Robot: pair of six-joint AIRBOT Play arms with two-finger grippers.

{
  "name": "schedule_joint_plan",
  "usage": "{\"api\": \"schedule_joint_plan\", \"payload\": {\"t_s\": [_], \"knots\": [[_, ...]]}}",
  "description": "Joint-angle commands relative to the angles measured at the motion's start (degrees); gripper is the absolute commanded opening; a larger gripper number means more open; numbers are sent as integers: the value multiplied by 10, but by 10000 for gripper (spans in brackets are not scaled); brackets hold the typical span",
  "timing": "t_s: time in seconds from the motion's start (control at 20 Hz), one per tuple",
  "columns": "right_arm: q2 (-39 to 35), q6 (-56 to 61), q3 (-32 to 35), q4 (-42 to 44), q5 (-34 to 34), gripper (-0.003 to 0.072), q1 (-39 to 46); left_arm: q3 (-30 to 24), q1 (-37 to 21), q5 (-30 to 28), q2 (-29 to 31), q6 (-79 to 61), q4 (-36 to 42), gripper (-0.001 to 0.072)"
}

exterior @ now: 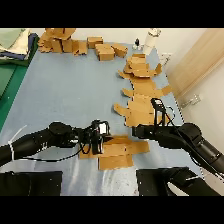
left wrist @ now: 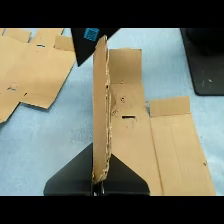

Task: Fold the box.

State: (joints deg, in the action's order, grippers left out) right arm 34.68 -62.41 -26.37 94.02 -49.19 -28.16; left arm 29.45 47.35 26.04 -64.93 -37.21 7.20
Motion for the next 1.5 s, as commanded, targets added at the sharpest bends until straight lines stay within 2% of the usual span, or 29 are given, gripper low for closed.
{"api": "schedule_joint_plan", "payload": {"t_s": [0.0,0.25,0.85,1.25,1.45], "knots": [[3,0,0,-17,13,4,0,1,20,-15,0,20,-23,13],[3,0,0,-22,30,4,0,-6,44,-32,0,38,-22,13],[3,0,0,-16,31,4,0,-20,39,-60,0,85,-7,13],[3,-2,0,-12,-45,4,0,-20,28,-59,0,87,-7,13],[3,-2,0,-1,-60,5,-1,-20,28,-59,0,87,-8,13]]}}
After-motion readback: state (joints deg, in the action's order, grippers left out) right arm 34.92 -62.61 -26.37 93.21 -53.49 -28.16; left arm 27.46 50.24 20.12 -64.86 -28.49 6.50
